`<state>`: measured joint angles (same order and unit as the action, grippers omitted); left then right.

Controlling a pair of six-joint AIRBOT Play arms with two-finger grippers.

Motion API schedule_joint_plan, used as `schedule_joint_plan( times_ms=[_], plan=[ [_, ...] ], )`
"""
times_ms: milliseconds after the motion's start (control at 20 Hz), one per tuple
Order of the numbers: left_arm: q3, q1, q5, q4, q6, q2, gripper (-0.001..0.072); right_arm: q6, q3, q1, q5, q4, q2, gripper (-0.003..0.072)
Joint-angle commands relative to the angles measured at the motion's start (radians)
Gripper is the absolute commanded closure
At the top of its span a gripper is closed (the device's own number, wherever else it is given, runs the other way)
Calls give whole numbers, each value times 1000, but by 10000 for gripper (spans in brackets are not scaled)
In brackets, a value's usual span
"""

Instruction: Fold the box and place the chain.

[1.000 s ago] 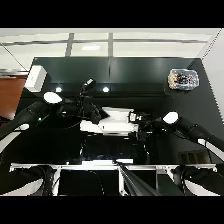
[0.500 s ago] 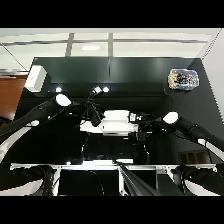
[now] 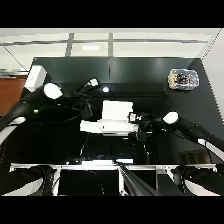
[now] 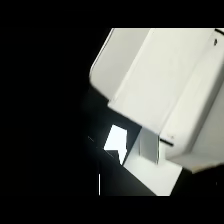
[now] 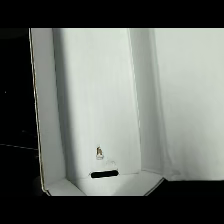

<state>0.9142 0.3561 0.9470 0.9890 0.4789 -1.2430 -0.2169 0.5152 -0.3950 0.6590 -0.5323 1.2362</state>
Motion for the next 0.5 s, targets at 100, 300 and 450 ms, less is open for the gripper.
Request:
schedule_joint_plan(
  times_ms=[100, 300, 450],
  plan=[
    [-31, -66, 159, 172, 22, 118, 487, 0, 0, 0, 0, 0, 0, 457],
    [-127, 21, 71, 74, -333, 82, 7, 0, 0, 0, 0, 0, 0, 457],
    [-183, 64, -39, 68, -406, 34, 7, 0, 0, 0, 0, 0, 0, 457]
  ],
)
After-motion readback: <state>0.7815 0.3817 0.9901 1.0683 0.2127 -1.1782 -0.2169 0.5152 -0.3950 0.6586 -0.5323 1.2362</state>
